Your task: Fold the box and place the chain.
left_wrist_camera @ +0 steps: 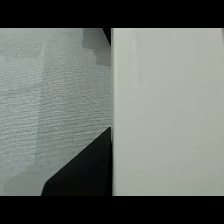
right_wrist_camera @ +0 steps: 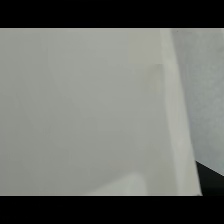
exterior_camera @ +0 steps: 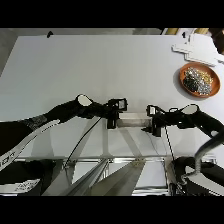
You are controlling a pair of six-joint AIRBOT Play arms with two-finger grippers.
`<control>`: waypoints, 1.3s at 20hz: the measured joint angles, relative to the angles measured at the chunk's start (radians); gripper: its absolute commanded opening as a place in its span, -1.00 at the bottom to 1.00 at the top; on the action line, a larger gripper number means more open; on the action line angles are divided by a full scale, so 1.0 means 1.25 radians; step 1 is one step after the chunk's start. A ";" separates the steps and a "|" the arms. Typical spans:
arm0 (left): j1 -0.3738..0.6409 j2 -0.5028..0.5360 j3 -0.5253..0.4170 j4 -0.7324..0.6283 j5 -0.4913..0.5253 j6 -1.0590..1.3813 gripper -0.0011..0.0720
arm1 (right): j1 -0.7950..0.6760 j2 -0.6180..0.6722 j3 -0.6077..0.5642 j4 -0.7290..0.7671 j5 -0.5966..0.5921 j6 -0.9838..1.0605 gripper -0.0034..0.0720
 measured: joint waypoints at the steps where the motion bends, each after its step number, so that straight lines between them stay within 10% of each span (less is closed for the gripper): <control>1: 0.000 0.000 0.000 0.000 0.000 0.000 -0.95 | 0.000 0.000 0.000 0.000 0.000 0.000 0.04; 24: 0.000 0.000 0.000 0.000 0.000 0.000 -0.95 | 0.000 0.000 0.000 0.000 0.000 0.000 0.04; 26: 0.000 0.000 0.000 0.000 0.000 0.000 -0.60 | 0.000 0.000 0.000 0.000 0.000 0.000 0.04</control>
